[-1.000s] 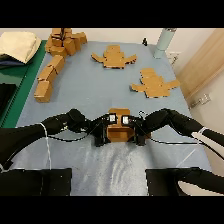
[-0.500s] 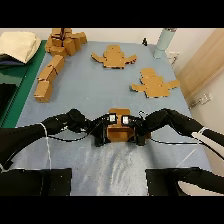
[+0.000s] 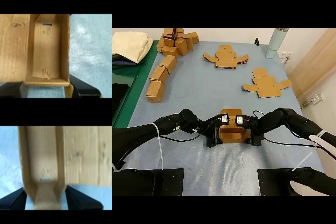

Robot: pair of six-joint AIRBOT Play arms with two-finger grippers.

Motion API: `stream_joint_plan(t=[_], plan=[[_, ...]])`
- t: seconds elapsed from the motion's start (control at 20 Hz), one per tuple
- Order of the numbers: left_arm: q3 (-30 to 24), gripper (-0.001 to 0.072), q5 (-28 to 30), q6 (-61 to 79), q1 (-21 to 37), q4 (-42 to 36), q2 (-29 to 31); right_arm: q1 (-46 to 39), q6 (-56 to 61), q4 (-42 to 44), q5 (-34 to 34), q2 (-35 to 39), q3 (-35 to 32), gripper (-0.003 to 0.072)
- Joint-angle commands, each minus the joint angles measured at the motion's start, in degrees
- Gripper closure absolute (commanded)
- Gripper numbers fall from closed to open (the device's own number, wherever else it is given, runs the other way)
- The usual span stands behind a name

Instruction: Fold the box.

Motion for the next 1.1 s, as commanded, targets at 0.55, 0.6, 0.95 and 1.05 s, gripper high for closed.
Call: stream_joint_plan(t=[0.55, 0.6, 0.95, 1.05], plan=[[0.07, 0.0262, 0.17, -0.04, 0.02, -0.02, 0.04, 0.13, 55.52, 12.44, -17.75, 14.01, -0.11, -0.0029], [0.07, 0.0262, 0.17, -0.07, 0.02, -0.02, 0.04, 0.13, 55.54, 12.83, -17.27, 14.01, -0.11, -0.0029], [0.07, 0.0262, 0.2, -0.07, 0.02, -0.02, 0.04, 0.11, 71.3, 13.25, -11.87, 13.88, -0.09, -0.0018], [0.07, 0.0262, 0.17, -0.07, 0.02, -0.02, 0.04, 0.13, 73.75, 13.6, -8.59, 12.98, -0.07, 0.0033]])
